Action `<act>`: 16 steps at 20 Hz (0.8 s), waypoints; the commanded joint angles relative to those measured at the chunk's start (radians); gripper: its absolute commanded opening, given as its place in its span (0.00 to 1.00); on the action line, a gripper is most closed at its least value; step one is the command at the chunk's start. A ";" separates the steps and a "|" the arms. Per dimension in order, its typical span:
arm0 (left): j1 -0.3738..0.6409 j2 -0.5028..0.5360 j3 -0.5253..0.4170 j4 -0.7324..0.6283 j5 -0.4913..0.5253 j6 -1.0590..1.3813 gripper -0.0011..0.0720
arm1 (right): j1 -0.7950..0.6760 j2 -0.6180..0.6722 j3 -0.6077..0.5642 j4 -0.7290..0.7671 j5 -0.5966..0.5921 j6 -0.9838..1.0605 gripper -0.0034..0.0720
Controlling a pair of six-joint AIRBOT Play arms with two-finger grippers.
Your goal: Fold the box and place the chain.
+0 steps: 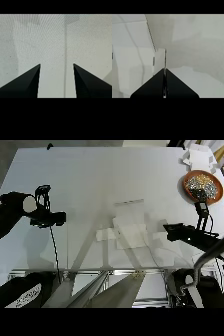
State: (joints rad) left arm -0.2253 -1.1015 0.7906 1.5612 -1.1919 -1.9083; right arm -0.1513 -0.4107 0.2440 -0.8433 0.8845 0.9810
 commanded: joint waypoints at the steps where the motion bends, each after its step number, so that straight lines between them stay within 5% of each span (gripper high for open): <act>1: -0.001 -0.001 0.000 -0.034 -0.040 0.011 0.64 | 0.058 0.025 -0.023 -0.009 -0.036 0.044 0.06; 4: -0.001 -0.010 0.000 -0.097 -0.074 0.142 0.80 | 0.088 0.025 -0.023 -0.009 -0.066 0.044 0.06; 10: -0.001 -0.045 0.000 -0.191 -0.096 0.320 0.80 | 0.091 0.025 -0.023 -0.010 -0.060 0.043 0.07; 16: 0.000 -0.129 0.003 -0.861 -0.021 1.009 0.80 | 0.091 0.025 -0.023 -0.009 -0.060 0.043 0.07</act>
State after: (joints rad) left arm -0.2253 -1.1858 0.7914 1.0443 -1.2407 -1.2407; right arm -0.0612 -0.3862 0.2214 -0.8528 0.8249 1.0241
